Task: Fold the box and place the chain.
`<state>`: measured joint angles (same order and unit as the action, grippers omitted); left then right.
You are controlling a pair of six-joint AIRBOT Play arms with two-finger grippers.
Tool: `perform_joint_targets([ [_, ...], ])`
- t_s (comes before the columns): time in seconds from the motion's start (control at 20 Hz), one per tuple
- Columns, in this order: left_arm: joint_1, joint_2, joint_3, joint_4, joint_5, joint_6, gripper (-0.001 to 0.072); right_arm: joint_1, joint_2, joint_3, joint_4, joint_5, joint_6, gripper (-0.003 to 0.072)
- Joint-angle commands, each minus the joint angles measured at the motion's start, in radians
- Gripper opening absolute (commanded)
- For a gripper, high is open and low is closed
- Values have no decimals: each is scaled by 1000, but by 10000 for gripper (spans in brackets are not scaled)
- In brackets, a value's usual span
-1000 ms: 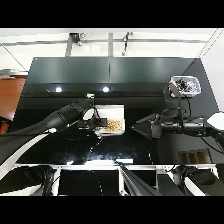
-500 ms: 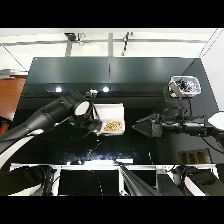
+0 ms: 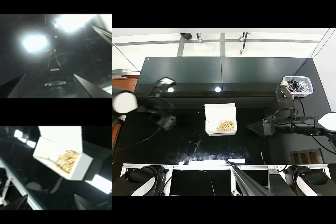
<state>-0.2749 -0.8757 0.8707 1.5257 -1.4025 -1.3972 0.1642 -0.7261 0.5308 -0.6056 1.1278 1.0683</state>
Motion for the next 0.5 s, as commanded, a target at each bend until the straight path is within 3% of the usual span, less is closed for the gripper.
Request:
perform_joint_targets([
  [0.0, 287, 87, -104, -213, -26, 178, 674, 0, 1, 1, -24, -97, 36, 700],
  [0.15, 475, 138, -198, -616, -24, 402, 676, 0, 1, 1, -39, -115, 35, 700],
  [0.2, 492, 138, -222, -662, -4, 472, 676, 0, 1, 1, -42, -116, 36, 700],
  [0.45, 469, 85, -344, -801, 280, 956, 670, 0, 0, 0, -42, -193, 79, 699],
])
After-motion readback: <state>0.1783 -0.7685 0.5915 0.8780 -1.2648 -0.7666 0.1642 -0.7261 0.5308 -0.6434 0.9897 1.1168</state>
